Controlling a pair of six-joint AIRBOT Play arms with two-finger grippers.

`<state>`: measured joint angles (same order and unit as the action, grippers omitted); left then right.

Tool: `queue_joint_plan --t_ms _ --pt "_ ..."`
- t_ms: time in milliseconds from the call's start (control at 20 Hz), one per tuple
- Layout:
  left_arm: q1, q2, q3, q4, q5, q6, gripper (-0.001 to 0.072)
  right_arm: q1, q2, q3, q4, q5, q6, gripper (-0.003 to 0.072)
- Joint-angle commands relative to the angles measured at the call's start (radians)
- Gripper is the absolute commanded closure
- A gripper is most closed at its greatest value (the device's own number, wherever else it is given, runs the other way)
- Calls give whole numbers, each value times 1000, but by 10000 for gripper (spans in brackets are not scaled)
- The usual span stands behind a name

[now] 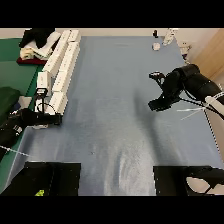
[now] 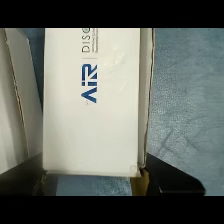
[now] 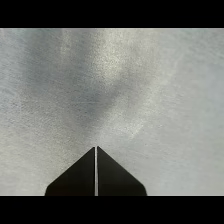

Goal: Fold the box.

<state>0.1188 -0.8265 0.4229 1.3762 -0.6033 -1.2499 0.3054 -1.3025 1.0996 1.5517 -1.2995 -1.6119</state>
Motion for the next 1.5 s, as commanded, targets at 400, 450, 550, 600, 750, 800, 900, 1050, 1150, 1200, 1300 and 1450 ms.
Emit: queue_joint_plan --t_ms 400,450,550,600,750,800,900,1050,1150,1200,1300,1450 --pt "0 -54 -25 -55 63 -3 173 0 -1 1 0 0 0 658" --pt "0 -54 -25 -48 71 -3 173 0 -1 1 0 0 0 658" --pt "0 -54 -25 -44 78 4 173 0 -1 1 0 0 0 658" --pt "0 -54 -25 -44 77 4 173 0 -1 1 0 0 0 658" --pt "0 -53 -25 -45 77 4 173 0 -1 1 0 0 0 658" --pt "0 -53 -25 -45 78 4 173 0 -1 1 0 0 0 658" --pt "0 -53 -25 -45 81 3 173 0 -1 1 0 0 0 658" --pt "0 -53 -25 -50 80 3 173 0 -1 1 0 0 0 658" --pt "0 -53 -25 -50 79 3 172 0 -1 1 0 0 0 658" --pt "0 -53 -25 -50 78 3 171 0 -1 1 0 0 0 658" --pt "0 -53 -25 -50 77 3 130 0 -1 1 0 0 0 658" --pt "0 -53 -25 -49 77 3 17 0 -1 1 0 0 0 658"
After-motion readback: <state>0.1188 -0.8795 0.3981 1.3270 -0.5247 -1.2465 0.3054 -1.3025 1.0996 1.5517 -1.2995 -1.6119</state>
